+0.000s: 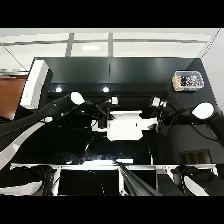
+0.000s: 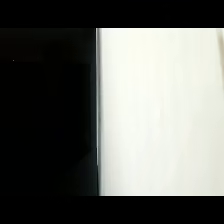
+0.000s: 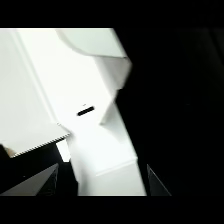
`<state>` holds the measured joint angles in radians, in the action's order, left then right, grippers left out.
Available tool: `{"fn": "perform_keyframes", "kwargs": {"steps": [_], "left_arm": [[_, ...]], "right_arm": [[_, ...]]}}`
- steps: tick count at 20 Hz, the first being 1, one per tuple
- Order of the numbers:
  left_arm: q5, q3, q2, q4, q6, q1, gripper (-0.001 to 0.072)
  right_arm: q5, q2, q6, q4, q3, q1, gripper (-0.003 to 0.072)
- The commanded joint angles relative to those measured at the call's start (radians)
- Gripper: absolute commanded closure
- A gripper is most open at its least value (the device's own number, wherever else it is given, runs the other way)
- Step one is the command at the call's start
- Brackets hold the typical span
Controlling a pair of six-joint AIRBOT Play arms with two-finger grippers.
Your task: Fold the box and place the chain.
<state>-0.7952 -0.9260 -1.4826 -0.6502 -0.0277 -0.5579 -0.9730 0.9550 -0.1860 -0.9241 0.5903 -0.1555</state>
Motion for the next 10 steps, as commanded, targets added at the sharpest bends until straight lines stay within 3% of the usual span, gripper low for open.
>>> {"fn": "perform_keyframes", "kwargs": {"steps": [1, 4, 10], "left_arm": [[0.005, 0.000, 0.001, -0.001, -0.018, -0.001, 0.0684], [0.006, 0.000, 0.001, -0.001, -0.018, 0.000, 0.0684], [0.006, 0.000, 0.001, -0.001, -0.018, 0.000, 0.0684]], "right_arm": [[0.045, 0.001, 0.038, -0.016, -0.055, -0.074, 0.0056], [0.111, 0.006, 0.091, -0.016, -0.101, -0.087, 0.0055], [0.114, 0.013, 0.117, 0.048, -0.143, -0.133, 0.0055]]}}
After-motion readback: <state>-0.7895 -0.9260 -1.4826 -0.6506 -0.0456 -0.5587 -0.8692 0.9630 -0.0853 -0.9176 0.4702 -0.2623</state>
